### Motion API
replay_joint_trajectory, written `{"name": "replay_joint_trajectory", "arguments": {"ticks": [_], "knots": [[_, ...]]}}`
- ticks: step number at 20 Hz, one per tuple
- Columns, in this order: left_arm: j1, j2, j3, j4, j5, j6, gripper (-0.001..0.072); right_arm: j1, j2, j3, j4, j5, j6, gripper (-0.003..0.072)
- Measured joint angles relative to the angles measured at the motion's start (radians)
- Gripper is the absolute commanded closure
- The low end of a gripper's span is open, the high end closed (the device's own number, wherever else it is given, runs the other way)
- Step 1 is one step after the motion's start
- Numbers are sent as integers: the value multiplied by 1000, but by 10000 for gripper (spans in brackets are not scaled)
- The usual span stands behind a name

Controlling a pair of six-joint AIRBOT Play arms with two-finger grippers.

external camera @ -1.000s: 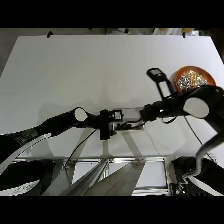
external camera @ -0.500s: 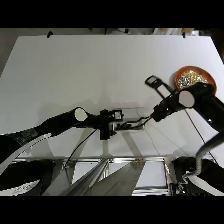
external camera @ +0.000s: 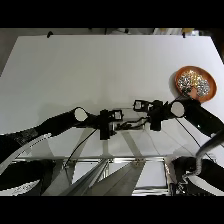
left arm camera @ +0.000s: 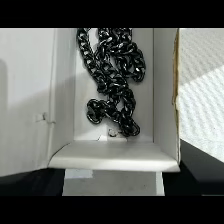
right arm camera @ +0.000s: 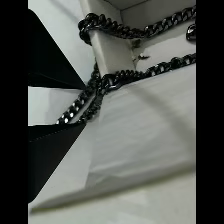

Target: Fold the box and place the chain.

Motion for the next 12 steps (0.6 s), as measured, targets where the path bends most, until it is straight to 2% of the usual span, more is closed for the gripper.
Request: {"name": "replay_joint_trajectory", "arguments": {"ticks": [2,4,5,6,9,12], "knots": [[0,0,0,0,0,0,458,0,-2,-13,31,-32,-32,467],[0,0,0,0,0,0,458,0,-4,-22,67,-63,-51,564],[0,0,0,0,0,0,458,0,-5,-24,80,-76,-55,647],[0,0,0,0,0,0,458,0,-5,-26,90,-83,-55,668],[0,0,0,0,0,0,458,0,-1,-30,91,-90,-22,669],[0,0,0,0,0,0,458,0,43,-30,-6,-54,94,669]]}}
